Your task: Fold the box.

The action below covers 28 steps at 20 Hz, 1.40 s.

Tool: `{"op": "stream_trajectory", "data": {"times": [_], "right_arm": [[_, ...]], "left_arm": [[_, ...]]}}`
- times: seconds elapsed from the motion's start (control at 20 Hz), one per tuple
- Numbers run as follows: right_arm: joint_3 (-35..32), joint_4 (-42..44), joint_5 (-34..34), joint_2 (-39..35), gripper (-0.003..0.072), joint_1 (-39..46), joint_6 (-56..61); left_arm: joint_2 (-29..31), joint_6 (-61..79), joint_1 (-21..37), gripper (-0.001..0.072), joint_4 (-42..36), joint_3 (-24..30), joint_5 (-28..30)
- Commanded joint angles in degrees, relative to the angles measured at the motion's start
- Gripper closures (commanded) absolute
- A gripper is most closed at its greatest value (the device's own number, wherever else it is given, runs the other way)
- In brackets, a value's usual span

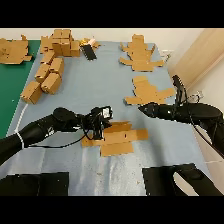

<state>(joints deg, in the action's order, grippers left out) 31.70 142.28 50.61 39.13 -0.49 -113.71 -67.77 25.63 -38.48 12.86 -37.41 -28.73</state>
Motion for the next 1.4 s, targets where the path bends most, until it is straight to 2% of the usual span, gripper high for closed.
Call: {"op": "stream_trajectory", "data": {"times": [0.0,0.15,0.3,0.6,1.35], "right_arm": [[0.0,0.3,-0.7,0.0,0.0688,0.0,1.2],[0.0,0.3,-1.4,0.0,0.0687,0.0,1.7],[0.0,0.3,-1.8,0.0,0.0687,0.0,1.8],[0.0,0.3,-1.9,0.0,0.0688,0.0,1.8],[0.0,-0.3,1.3,3.7,0.0687,0.0,3.2]], "left_arm": [[0.3,7.0,-0.8,0.07,-3.6,2.3,4.2],[0.2,10.5,-0.9,0.07,-7.8,4.5,3.4],[0.2,12.7,-0.9,0.07,-10.3,5.9,0.2],[0.3,12.3,-0.9,0.0699,-10.4,6.1,-4.1],[0.3,12.3,-0.7,0.0698,-10.6,6.1,-2.8]]}}
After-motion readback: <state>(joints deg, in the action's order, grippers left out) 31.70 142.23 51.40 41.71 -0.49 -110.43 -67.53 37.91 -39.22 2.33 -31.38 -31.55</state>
